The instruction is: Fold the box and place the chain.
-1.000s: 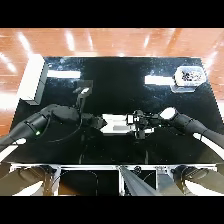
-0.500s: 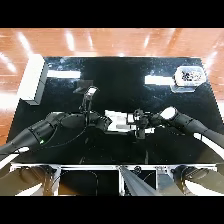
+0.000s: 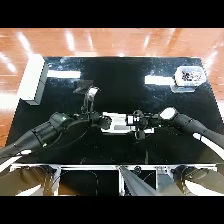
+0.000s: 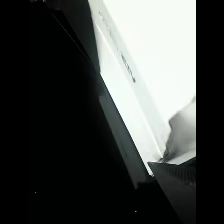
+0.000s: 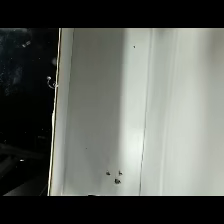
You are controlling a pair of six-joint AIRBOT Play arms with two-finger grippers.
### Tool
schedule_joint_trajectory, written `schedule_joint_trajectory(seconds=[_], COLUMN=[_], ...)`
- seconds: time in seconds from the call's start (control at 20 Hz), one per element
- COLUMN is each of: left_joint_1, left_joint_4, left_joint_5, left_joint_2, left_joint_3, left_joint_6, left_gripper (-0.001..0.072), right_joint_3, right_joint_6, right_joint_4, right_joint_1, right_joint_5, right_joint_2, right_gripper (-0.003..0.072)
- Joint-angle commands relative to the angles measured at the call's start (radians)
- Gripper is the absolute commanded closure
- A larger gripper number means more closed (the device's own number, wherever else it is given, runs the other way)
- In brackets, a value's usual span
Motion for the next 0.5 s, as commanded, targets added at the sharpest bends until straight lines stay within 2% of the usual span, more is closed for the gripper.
schedule_joint_trajectory(seconds=[0.0,0.15,0.35,0.45], left_joint_1=[-0.056,-0.072,-0.076,-0.076], left_joint_4=[0.223,0.262,0.272,0.276], left_joint_5=[0.030,0.104,0.066,0.080], left_joint_2=[-0.009,-0.008,-0.008,-0.008], left_joint_3=[0.005,0.010,0.014,0.032], left_joint_6=[-0.205,-0.278,-0.300,-0.307], left_gripper=[0.0155,0.0155,0.0155,0.0155], right_joint_3=[0.000,0.000,0.000,0.000], right_joint_6=[0.003,0.004,0.004,0.004], right_joint_4=[0.002,0.002,0.002,0.002], right_joint_1=[0.000,0.000,0.000,0.000], right_joint_5=[-0.003,-0.003,-0.003,-0.003], right_joint_2=[0.000,0.000,0.000,0.000], right_gripper=[0.0150,0.0150,0.0150,0.0150])
